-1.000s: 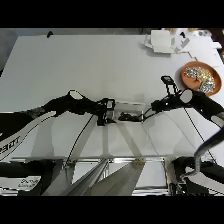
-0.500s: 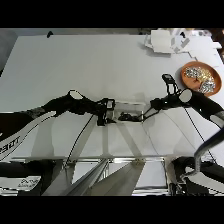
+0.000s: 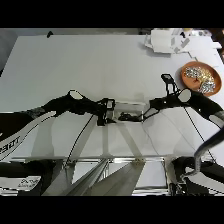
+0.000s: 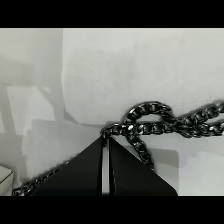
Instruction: Fold the box and place the chain.
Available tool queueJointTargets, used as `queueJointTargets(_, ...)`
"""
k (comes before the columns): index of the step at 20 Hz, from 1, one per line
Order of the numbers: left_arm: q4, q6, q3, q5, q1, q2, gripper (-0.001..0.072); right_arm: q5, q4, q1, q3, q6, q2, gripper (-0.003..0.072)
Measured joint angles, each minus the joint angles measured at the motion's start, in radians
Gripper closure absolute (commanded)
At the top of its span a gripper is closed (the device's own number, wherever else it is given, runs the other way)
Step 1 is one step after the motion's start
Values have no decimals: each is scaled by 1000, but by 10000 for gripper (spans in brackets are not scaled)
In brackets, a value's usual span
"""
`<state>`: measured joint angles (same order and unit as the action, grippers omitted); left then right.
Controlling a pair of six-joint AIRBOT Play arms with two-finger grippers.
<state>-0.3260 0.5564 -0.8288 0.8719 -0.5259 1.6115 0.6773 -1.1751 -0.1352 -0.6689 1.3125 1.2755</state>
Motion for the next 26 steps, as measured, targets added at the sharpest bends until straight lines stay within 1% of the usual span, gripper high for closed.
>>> queueJointTargets(4,0,0,0,0,0,0,459,47,-31,-18,-38,0,5,666)
queueJointTargets(7,0,0,0,0,0,0,459,115,-45,-23,-80,0,-13,667)
queueJointTargets(10,0,0,0,0,0,0,459,201,-53,-24,-119,0,-74,666)
queueJointTargets(13,0,0,0,0,0,0,459,313,-40,-25,-140,-3,-179,666)
queueJointTargets(16,0,0,0,0,0,0,459,411,27,-25,-148,-20,-312,666)
queueJointTargets(19,0,0,0,0,0,0,459,465,137,-25,-151,-45,-441,667)
queueJointTargets(23,0,0,0,0,0,0,459,496,330,-25,-153,-103,-576,667)
queueJointTargets(26,0,0,0,0,0,0,459,504,459,-25,-153,-157,-625,667)
